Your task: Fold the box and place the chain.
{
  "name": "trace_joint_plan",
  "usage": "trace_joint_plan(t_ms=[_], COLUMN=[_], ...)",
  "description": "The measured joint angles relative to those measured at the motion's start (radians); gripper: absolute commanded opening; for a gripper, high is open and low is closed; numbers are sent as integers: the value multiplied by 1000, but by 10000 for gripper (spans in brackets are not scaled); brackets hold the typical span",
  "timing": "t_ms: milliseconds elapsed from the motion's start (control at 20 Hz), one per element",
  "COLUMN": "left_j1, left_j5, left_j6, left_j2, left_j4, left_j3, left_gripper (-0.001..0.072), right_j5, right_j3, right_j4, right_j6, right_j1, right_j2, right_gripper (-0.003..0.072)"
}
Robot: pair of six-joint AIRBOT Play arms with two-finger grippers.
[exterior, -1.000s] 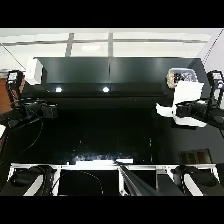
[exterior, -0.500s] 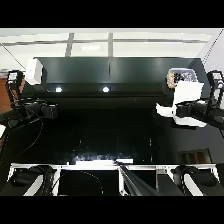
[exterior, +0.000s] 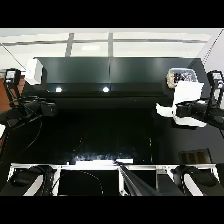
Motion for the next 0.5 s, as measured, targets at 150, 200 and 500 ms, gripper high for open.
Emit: trace_joint_plan(t_ms=[150, 200, 500], left_j1=[0, 0, -1], left_j5=[47, 64, 131], left_j6=[0, 0, -5], left_j2=[0, 0, -29], left_j4=[0, -1, -30], left_j3=[0, 0, 0], left_gripper=[33, 37, 712], right_j5=[-46, -58, -128], right_j3=[0, 0, 2], right_j4=[2, 6, -107], right_j6=[0, 0, 113], right_j1=[0, 0, -18], right_j2=[0, 0, -11], right_gripper=[73, 466, 697])
